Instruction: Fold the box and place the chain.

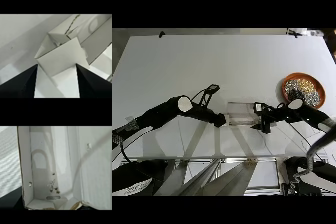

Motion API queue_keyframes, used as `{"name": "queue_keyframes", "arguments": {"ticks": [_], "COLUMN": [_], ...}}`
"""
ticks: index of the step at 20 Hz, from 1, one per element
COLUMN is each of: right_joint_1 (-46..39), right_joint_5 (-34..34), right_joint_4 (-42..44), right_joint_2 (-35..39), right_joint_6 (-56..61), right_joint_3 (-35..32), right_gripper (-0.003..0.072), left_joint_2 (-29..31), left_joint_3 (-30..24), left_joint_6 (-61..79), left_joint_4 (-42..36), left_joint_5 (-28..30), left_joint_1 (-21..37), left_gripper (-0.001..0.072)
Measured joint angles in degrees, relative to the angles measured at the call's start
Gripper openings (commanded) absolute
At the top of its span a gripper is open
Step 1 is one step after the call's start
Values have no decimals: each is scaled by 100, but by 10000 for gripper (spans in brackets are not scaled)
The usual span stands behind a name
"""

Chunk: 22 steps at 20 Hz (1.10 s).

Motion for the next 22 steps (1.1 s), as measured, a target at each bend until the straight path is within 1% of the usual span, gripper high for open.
{"name": "queue_keyframes", "arguments": {"ticks": [10,12,14,17,22], "right_joint_1": [0,0,0,0,0], "right_joint_5": [2,2,2,2,4], "right_joint_4": [2,2,2,2,2], "right_joint_2": [0,0,0,0,0], "right_joint_6": [7,7,7,7,7], "right_joint_3": [0,0,0,0,0], "right_gripper": [414,414,414,414,414], "left_joint_2": [133,136,120,63,2], "left_joint_3": [-2,-2,-2,-2,-2], "left_joint_6": [133,138,133,20,-400], "left_joint_4": [-444,-560,-640,-732,-654], "left_joint_5": [9,96,192,352,697], "left_joint_1": [-63,-114,-170,-243,-398], "left_gripper": [522,521,501,502,492]}}
